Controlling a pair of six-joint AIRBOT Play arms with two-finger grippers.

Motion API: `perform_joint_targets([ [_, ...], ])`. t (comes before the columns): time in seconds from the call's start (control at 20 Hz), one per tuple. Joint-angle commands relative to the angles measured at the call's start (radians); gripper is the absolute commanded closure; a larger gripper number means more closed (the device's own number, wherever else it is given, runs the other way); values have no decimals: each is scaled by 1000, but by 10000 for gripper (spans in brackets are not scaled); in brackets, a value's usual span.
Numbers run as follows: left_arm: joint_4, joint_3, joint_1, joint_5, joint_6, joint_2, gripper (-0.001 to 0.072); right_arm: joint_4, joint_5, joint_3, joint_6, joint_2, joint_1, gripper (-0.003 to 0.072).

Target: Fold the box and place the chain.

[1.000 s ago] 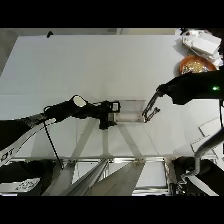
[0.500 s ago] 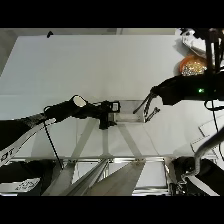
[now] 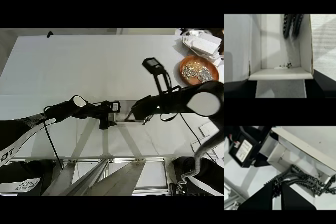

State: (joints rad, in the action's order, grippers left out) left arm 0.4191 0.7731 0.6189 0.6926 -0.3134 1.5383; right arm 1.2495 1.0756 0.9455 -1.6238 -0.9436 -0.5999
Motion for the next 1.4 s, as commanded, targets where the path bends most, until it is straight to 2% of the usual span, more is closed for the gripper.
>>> perform_joint_targets([
  [0.0,0,0,0,0,0,0,574,-1,-96,-43,-11,-93,-24,676],
  [0.4,0,0,0,0,0,0,574,12,-129,-43,-23,-281,-88,667],
  [0.5,0,0,0,0,0,0,574,31,-128,-43,-55,-318,-91,559],
  [0.65,0,0,0,0,0,0,574,53,-118,-43,-72,-336,-91,558],
  [0.85,0,0,0,0,0,0,574,70,-93,-42,-74,-275,-90,557],
  [1.0,0,0,0,2,0,0,574,163,-11,-42,-95,-174,-65,552],
  [1.2,0,0,0,3,0,0,574,348,178,-42,-130,-68,47,339],
  [1.35,0,0,0,3,0,0,574,371,218,-43,-129,-64,158,328],
])
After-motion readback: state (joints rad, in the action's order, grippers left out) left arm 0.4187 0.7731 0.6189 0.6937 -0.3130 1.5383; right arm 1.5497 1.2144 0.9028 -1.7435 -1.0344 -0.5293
